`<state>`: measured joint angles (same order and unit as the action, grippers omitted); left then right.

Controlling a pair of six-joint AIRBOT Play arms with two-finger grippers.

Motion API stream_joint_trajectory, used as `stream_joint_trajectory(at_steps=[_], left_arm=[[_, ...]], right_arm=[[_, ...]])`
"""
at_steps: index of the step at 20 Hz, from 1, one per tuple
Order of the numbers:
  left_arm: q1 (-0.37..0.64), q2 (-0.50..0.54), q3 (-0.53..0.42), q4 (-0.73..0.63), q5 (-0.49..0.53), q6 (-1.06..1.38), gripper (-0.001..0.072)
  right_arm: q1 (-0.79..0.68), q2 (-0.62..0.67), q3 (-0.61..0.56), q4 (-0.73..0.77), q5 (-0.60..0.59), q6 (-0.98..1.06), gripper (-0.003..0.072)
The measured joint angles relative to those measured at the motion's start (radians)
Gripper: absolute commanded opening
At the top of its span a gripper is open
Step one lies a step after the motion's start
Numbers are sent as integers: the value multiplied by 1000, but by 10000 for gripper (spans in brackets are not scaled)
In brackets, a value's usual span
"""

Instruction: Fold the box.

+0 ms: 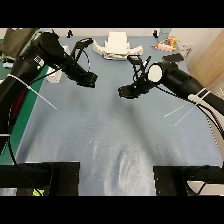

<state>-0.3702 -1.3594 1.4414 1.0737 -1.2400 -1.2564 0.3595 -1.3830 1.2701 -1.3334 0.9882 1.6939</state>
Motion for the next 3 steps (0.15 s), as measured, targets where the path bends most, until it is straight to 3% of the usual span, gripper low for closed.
stream_joint_trajectory(at_steps=[3], left_arm=[[-10,0,-6,2,-2,-12,13]], right_arm=[[1,-7,9,8,3,-2,3]])
